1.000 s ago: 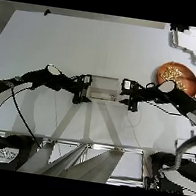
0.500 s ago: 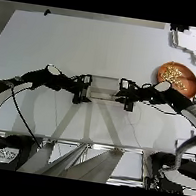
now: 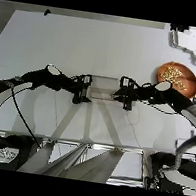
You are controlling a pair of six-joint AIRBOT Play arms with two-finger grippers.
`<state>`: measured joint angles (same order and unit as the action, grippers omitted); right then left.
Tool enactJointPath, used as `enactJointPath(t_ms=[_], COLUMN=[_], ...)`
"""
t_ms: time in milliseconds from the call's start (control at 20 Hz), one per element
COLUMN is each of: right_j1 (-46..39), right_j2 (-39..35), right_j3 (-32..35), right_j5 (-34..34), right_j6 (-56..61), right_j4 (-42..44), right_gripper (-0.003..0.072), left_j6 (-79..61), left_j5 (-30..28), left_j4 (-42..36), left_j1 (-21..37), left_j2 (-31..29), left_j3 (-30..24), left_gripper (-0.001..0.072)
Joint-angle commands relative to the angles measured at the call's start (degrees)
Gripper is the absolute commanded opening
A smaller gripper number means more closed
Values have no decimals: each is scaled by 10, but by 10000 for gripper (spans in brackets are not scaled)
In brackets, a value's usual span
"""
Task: Fold the box and place the chain.
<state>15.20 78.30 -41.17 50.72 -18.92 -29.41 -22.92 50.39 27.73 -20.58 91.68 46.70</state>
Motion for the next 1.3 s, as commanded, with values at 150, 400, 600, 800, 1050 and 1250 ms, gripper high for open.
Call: enactJointPath(t_ms=[150, 400, 600, 800, 1050, 1250], right_j1=[-59, -219, -260, -254, -199, -164], right_j2=[-125, -213, -186, -121, -38, 14], right_j3=[27, 64, 64, 75, 76, 76], right_j5=[5, 22, 49, 76, 77, 68], right_j6=[181, 421, 626, 657, 654, 636], right_j4=[-96, -102, -179, -175, -128, -56], right_gripper=[30, 15, 15, 10, 9, 9], left_j6=[0, 0, 0, 0, 0, 0], left_j5=[0, 0, 0, 0, 0, 0], left_j4=[0, 0, 0, 0, 0, 0], left_j1=[0, 0, 0, 0, 0, 0], left_j2=[0, 0, 0, 0, 0, 0], left_j3=[0, 0, 0, 0, 0, 0], left_gripper=[117, 117, 117, 117, 117, 117])
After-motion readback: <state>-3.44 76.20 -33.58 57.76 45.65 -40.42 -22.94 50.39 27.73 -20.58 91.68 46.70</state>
